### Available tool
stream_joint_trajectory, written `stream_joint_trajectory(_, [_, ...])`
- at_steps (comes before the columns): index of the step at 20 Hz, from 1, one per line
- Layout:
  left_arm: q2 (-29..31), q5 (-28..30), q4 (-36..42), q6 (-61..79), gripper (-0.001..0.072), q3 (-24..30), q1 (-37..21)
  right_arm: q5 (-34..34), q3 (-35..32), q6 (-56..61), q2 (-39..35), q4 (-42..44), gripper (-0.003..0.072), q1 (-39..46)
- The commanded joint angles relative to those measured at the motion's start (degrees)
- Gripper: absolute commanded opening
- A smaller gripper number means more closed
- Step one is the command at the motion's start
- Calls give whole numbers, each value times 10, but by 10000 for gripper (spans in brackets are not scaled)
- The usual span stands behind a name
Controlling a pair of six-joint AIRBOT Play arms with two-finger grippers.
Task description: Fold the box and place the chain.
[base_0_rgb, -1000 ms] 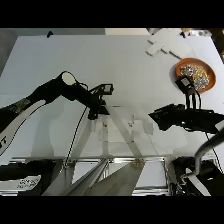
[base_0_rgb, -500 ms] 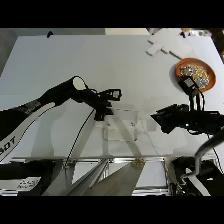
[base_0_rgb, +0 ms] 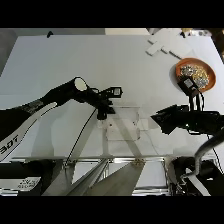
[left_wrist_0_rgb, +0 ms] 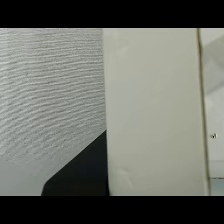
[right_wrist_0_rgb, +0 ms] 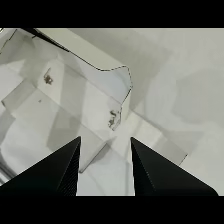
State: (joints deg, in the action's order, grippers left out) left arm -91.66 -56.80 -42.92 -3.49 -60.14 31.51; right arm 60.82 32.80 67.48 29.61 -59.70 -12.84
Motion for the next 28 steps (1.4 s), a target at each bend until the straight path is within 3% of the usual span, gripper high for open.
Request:
stream_joint_trajectory(1, [0, 22, 7, -8, 5, 0, 0, 0, 0, 0, -1, -1, 344, 0])
stream_joint_trajectory(9, [29, 86, 26, -3, 6, 0, 0, 0, 0, 0, -1, -1, 342, 0])
stream_joint_trajectory(13, [25, 65, -17, -2, 5, 0, 6, 0, 0, 0, -1, -1, 341, 0])
stream_joint_trajectory(28, [8, 53, -17, 6, 12, 0, 28, 1, 0, -5, -1, -1, 337, 0])
